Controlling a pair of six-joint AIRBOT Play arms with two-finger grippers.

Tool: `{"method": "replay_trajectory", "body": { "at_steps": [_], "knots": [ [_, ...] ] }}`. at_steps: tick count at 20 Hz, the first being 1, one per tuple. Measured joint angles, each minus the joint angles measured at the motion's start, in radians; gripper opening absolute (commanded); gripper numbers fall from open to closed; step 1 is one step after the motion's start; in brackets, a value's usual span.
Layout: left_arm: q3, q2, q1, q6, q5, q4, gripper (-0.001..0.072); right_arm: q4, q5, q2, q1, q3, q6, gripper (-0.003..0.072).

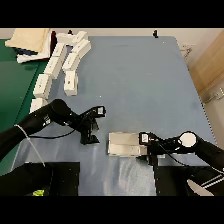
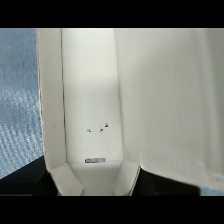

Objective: Fold the box.

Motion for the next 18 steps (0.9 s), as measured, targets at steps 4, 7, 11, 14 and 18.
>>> {"method": "replay_trajectory", "body": {
  "at_steps": [4,7,11,14,18],
  "knots": [
    [-0.09,0.002,-0.017,0.201,0.046,-0.111,0.0696,-0.002,0.0,0.0,0.0,0.0,0.0,0.0512],
    [-0.126,0.002,-0.07,0.265,0.08,-0.145,0.0696,-0.003,0.0,0.0,0.0,0.0,0.0,0.0513],
    [-0.143,0.001,-0.164,0.267,0.152,-0.173,0.0696,-0.003,0.0,0.0,0.0,0.0,0.0,0.0513],
    [-0.147,-0.001,-0.217,0.237,0.196,-0.185,0.0696,-0.003,0.0,0.0,0.0,0.0,0.0,0.0513],
    [-0.149,-0.002,-0.264,0.174,0.246,-0.193,0.0696,-0.004,0.0,0.0,0.0,0.0,0.0,0.0513]
  ]
}}
